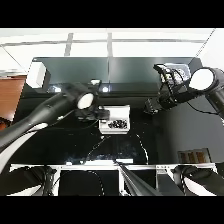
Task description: Fold the box and place the chain.
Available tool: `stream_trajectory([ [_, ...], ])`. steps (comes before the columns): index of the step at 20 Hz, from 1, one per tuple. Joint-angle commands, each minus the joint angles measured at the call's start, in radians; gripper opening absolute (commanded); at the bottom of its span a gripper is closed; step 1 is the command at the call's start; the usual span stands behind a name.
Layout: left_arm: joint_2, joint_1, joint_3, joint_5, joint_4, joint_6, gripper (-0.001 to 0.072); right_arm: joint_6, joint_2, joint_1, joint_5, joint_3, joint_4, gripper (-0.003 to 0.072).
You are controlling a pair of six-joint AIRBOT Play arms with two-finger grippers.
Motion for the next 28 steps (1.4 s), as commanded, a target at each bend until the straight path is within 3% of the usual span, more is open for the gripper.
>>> stream_trajectory([
  [1, 0.19, 0.105, -0.167, -0.004, -0.05, 0.237, 0.0633, -0.001, 0.001, -0.002, -0.008, 0.0, -0.024, 0.043],
  [4, 0.279, 0.296, -0.359, 0.134, -0.386, 0.774, 0.0632, 0.0, 0.001, -0.002, -0.023, 0.0, -0.023, 0.043],
  [6, 0.269, 0.374, -0.454, 0.156, -0.592, 1.347, 0.0632, 0.0, 0.001, -0.002, -0.022, 0.0, -0.023, 0.0429],
  [9, 0.227, 0.38, -0.523, 0.245, -0.632, 1.93, 0.064, 0.005, 0.001, -0.002, -0.022, 0.0, -0.023, 0.0429],
  [10, 0.207, 0.374, -0.528, 0.275, -0.634, 2.061, 0.0715, 0.007, 0.001, -0.002, -0.023, 0.0, -0.023, 0.043],
  [14, 0.1, 0.372, -0.525, 0.413, -0.792, 2.28, 0.0711, 0.018, 0.001, -0.001, -0.023, 0.0, -0.023, 0.0429],
  [19, -0.009, 0.371, -0.476, 0.409, -0.947, 2.382, 0.0711, 0.026, 0.001, -0.001, -0.023, 0.0, -0.023, 0.0429],
  [28, -0.054, 0.369, -0.455, 0.405, -0.984, 2.382, 0.071, 0.026, 0.001, -0.001, -0.046, 0.0, -0.023, 0.043],
])
